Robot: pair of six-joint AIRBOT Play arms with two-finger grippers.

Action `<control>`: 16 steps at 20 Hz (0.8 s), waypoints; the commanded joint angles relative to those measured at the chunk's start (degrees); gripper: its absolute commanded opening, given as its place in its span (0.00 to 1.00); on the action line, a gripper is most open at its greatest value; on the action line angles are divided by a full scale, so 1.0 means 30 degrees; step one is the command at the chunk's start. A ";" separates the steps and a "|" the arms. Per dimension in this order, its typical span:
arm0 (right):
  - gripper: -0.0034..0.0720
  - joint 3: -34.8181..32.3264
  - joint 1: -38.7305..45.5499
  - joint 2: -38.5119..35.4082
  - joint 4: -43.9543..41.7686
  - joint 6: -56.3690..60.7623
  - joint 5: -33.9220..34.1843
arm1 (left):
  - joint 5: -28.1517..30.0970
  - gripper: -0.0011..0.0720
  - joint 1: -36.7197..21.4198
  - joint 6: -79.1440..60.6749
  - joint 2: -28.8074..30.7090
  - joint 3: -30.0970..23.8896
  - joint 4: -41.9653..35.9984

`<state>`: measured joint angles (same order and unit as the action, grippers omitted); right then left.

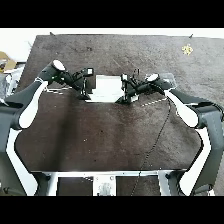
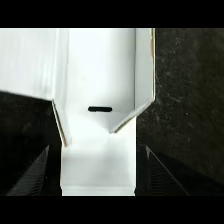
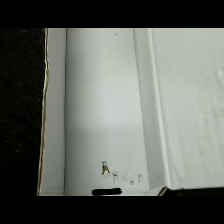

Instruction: Fold the box and place the chain.

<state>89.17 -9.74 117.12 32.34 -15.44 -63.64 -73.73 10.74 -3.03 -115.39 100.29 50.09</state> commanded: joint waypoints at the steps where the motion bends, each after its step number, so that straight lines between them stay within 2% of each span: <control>1: 0.63 -0.0007 0.0015 0.0000 -0.0007 0.0000 -0.0007 | 0.0984 0.91 0.0597 -0.0117 0.0007 -0.0153 0.0335; 2: 0.63 0.0000 0.0015 0.0000 -0.0007 0.0000 -0.0007 | 0.1013 0.78 0.0648 -0.0117 0.0007 -0.0153 0.0321; 3: 0.63 0.0000 0.0015 0.0000 -0.0007 0.0000 -0.0007 | 0.1005 0.73 0.0692 -0.0095 0.0007 -0.0153 0.0313; 8: 0.63 0.0000 0.0015 0.0000 -0.0007 0.0000 -0.0007 | 0.0736 0.73 0.0692 0.0393 0.0007 -0.0153 0.0306; 9: 0.63 -0.0007 0.0015 0.0000 -0.0007 0.0000 -0.0007 | 0.0714 0.68 0.0692 0.0801 0.0007 -0.0153 0.0291; 10: 0.63 0.0000 0.0015 0.0000 -0.0007 0.0000 -0.0007 | 0.0656 0.46 0.0692 0.0998 0.0007 -0.0153 0.0284; 12: 0.63 -0.0007 0.0015 0.0000 -0.0007 0.0000 -0.0007 | 0.0685 0.45 0.0692 0.1013 0.0007 -0.0153 0.0233; 13: 0.63 0.0000 0.0015 0.0000 -0.0007 0.0000 -0.0007 | 0.0736 0.30 0.0692 0.1042 0.0007 -0.0153 0.0226; 14: 0.63 0.0000 0.0015 0.0000 -0.0007 0.0000 -0.0007 | 0.0736 0.24 0.0692 0.1042 0.0007 -0.0153 0.0226; 16: 0.63 -0.0007 0.0015 0.0000 -0.0007 0.0000 -0.0007 | 0.0743 0.24 0.0692 0.1042 0.0007 -0.0153 0.0095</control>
<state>89.17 -9.74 117.12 32.34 -15.44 -63.64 -71.57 12.80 -0.36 -115.39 99.85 50.78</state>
